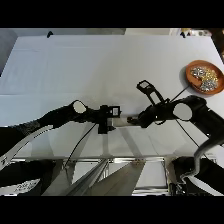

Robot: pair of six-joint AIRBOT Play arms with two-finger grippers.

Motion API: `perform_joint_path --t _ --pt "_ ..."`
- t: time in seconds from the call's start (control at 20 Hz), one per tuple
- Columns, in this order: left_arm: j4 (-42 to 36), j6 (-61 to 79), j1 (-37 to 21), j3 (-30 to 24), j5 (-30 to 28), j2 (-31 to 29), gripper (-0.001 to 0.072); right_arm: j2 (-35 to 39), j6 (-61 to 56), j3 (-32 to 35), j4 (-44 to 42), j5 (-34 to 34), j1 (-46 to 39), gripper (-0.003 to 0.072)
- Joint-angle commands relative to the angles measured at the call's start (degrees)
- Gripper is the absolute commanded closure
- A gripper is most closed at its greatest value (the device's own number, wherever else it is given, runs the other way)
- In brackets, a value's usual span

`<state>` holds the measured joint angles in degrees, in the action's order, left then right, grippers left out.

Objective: Fold the box and place the chain.

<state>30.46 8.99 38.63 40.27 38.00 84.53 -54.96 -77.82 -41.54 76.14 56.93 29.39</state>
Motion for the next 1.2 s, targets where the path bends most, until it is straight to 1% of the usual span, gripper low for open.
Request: perform_joint_path --t 0.0,0.05,0.2,0.3,0.4,0.6,0.8,1.15 --pt "0.0 0.0 0.0 0.0 0.0 0.0 0.0697 1.2 -0.3 -5.1 9.4 8.6 -4.3 0.0456" --pt "0.0 0.0 0.0 0.0 0.0 0.0 0.0697 1.3 -0.4 -6.0 11.7 9.5 -6.8 0.0465" --pt "0.0 0.0 0.0 0.0 0.0 0.0 0.0697 0.3 -3.0 -6.2 13.7 4.2 -14.9 0.0467" --pt "0.0 0.0 0.0 0.0 0.0 0.0 0.0697 -2.0 -3.0 -6.2 14.7 1.9 -19.2 0.0466" --pt "0.0 0.0 0.0 0.0 0.0 0.0 0.0697 -5.8 -3.0 -6.2 15.1 0.3 -22.3 0.0466" --pt "0.0 0.0 0.0 0.0 0.0 0.0 0.0697 -13.5 -3.0 -6.2 15.6 -1.7 -22.7 0.0466" --pt "0.0 0.0 0.0 0.0 0.0 0.0 0.0697 -19.0 -3.0 -6.2 16.5 -3.0 -22.7 0.0466" --pt "0.0 0.0 0.0 0.0 0.0 0.0 0.0697 -22.6 -3.0 -6.2 16.0 -6.1 -22.7 0.0466"
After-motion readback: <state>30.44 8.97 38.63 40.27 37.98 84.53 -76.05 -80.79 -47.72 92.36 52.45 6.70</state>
